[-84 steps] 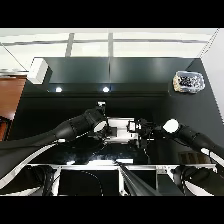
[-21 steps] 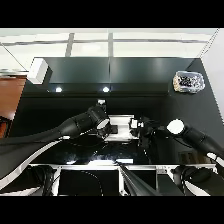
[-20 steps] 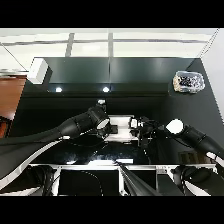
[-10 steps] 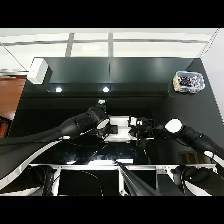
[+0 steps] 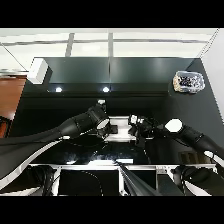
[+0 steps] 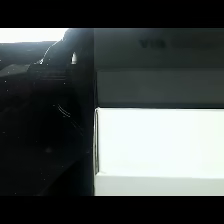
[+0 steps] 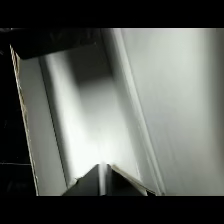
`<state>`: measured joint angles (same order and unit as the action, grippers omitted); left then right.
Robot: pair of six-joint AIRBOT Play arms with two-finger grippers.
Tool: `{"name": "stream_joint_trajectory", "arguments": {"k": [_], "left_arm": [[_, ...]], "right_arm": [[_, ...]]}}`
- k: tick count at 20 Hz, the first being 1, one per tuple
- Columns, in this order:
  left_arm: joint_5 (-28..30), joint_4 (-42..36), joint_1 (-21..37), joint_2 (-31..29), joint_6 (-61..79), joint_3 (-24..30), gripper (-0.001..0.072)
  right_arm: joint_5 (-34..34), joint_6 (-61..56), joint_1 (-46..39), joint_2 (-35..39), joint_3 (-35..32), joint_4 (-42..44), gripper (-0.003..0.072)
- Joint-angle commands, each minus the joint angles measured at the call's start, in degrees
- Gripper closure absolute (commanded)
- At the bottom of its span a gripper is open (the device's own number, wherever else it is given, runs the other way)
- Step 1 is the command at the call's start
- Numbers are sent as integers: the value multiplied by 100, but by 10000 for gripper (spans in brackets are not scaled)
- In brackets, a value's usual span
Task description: Fold the box and place the chain.
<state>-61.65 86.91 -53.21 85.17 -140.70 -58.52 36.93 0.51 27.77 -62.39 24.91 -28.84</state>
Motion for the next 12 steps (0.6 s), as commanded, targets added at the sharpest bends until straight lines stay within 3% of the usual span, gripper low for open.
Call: {"name": "stream_joint_trajectory", "arguments": {"k": [1, 4, 6, 7, 10, 12], "left_arm": [[-15, 0, 0, 0, 9, 2, 681], [-39, -48, 0, 0, 9, 2, 681], [-42, -44, 0, 0, 9, 2, 681], [-44, -44, 0, 0, 9, 2, 681], [-42, -42, 0, 0, 9, 2, 681], [-35, -44, 0, 0, 9, 2, 681]], "right_arm": [[-26, -1132, -127, 201, 70, -203, 679], [391, -4424, -977, 914, 496, -2216, 679], [931, -6758, -2085, 1320, 688, -3668, 679], [1283, -7490, -2710, 1414, 684, -3963, 679], [1961, -8065, -4164, 1392, 409, -3630, 678], [2135, -7954, -4395, 1248, 127, -2949, 678]]}}
